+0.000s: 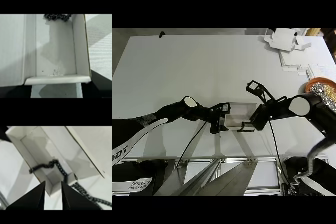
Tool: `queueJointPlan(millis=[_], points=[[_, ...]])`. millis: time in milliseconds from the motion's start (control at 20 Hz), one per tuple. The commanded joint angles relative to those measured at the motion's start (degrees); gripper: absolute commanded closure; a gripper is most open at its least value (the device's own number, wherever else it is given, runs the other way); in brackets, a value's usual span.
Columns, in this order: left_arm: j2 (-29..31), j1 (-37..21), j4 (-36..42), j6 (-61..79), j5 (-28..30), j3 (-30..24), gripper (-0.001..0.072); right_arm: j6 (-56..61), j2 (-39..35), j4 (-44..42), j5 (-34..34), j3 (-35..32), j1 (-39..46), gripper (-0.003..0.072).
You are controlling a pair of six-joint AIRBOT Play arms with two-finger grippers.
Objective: Fold the box and place the chain.
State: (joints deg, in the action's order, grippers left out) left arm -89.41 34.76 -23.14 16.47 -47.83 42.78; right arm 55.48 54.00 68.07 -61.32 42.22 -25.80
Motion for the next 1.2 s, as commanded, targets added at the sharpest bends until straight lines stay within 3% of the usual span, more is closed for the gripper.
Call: queueJointPlan(millis=[0, 150, 550, 850, 1100, 1150], points=[[0.04, -0.02, 0.0, 0.0, 0.0, -0.02, 0.0337, -20.15, -4.02, 2.99, -6.97, -0.04, 3.63, 0.0459], [0.04, -0.02, 0.0, 0.0, 0.02, -0.02, 0.0337, -31.17, -4.09, 6.32, -7.28, -0.48, 7.74, 0.0468], [0.04, -0.02, 0.0, 0.0, 0.0, -0.02, 0.0337, -47.71, 0.96, 6.03, 8.09, -8.7, 13.75, 0.0468], [0.04, -0.02, 0.0, 0.0, 0.02, -0.02, 0.0337, -51.25, 9.03, 2.25, 10.43, -8.96, 14.32, 0.0469], [0.04, -0.02, 0.0, 0.0, 0.02, -0.02, 0.0337, -53.2, 9.92, 2.1, 11.26, -9.01, 14.32, 0.047], [0.04, -0.02, -0.02, 0.0, 0.0, -0.02, 0.0337, -54.29, 9.94, 2.12, 11.23, -9.14, 14.34, 0.0504]])
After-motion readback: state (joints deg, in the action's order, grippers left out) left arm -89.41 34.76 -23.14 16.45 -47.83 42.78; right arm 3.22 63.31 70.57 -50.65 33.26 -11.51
